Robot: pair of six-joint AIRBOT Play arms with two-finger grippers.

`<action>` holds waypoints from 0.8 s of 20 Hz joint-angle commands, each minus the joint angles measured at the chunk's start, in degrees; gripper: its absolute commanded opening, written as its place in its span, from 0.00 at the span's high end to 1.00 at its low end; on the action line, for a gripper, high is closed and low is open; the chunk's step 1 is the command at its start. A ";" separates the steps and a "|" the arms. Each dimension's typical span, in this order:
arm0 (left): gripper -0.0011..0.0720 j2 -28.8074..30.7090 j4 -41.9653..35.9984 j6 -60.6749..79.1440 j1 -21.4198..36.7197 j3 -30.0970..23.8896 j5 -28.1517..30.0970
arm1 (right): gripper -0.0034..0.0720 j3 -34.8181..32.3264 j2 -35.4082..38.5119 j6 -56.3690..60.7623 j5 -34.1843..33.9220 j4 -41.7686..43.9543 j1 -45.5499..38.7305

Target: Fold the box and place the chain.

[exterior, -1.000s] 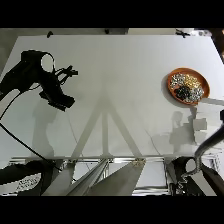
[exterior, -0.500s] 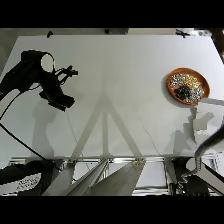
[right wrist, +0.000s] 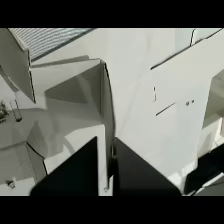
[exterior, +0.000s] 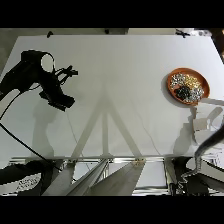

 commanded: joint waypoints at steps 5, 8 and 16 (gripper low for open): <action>0.97 0.02 0.02 0.02 0.07 -0.02 0.00 | 0.95 0.02 0.68 -13.22 5.84 4.92 3.45; 0.97 0.02 0.02 0.00 0.07 -0.02 0.00 | 0.95 0.02 6.64 -22.95 9.92 16.87 6.75; 0.97 0.02 0.02 0.00 0.07 -0.02 0.00 | 0.95 -0.04 17.40 -29.46 14.86 51.08 18.29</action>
